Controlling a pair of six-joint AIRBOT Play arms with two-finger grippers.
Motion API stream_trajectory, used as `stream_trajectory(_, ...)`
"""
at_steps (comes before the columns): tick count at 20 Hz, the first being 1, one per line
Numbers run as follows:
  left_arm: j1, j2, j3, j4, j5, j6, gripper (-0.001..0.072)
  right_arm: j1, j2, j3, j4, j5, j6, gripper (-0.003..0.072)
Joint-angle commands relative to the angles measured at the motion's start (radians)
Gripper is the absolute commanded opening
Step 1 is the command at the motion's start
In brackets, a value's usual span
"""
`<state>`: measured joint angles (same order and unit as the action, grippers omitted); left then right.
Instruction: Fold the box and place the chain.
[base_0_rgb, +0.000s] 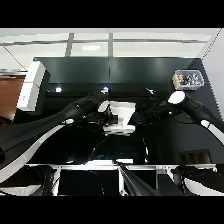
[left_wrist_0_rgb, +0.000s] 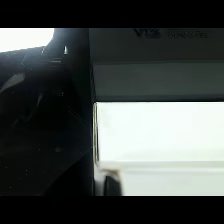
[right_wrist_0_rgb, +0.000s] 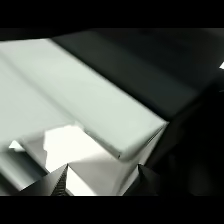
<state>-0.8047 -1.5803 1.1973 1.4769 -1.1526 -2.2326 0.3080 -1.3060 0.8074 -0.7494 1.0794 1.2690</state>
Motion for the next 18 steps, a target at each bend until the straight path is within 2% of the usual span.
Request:
stream_trajectory(1,0.001,-0.001,0.000,0.000,0.000,0.000,0.0030,0.127,-0.001,0.073,-0.276,-0.057,0.280,0.0480)
stream_trajectory(6,0.001,-0.001,0.000,0.000,0.000,0.000,0.0030,0.249,-0.024,0.164,-0.583,-0.006,0.609,0.0480)
stream_trajectory(12,0.003,-0.001,0.000,0.000,0.009,0.000,0.0030,0.346,-0.086,0.192,-0.670,0.016,0.770,0.0479)
stream_trajectory(17,0.003,-0.001,0.000,0.000,0.008,0.000,0.0030,0.355,-0.127,0.192,-0.662,0.018,0.809,0.0478)
stream_trajectory(18,0.003,-0.001,0.000,0.000,0.008,0.000,0.0030,0.355,-0.127,0.192,-0.663,0.021,0.816,0.0429)
